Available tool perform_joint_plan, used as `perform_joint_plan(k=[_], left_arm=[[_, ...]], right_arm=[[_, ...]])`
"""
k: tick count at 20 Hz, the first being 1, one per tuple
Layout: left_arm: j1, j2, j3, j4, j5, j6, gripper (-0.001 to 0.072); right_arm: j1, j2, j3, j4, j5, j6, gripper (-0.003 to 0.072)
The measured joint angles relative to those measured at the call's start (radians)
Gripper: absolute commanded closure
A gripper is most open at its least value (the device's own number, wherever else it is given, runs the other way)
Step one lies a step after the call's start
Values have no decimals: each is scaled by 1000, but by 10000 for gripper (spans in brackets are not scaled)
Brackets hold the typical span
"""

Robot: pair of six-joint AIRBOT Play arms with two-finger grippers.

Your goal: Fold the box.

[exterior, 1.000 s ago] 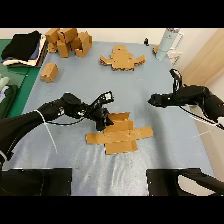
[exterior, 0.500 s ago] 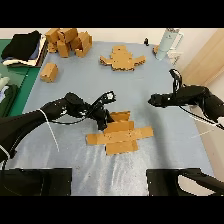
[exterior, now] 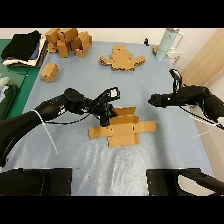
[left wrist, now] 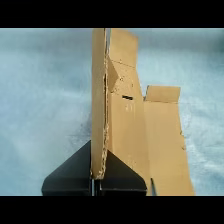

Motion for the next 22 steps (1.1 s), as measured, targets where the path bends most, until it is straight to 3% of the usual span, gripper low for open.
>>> perform_joint_plan(k=[11, 20, 21, 22], left_arm=[[-68, -22, -60, 31, 81, 32, 700], [-79, -23, -86, -17, 78, 35, 699], [-76, -23, -86, -19, 75, 35, 699], [-73, -23, -87, -22, 72, 35, 698]], right_arm=[[0, 0, 0, 6, 6, 0, 456], [0, 0, 0, 7, 7, 0, 468], [0, 0, 0, 7, 3, 0, 496], [0, 0, 0, 7, 0, 0, 686]])
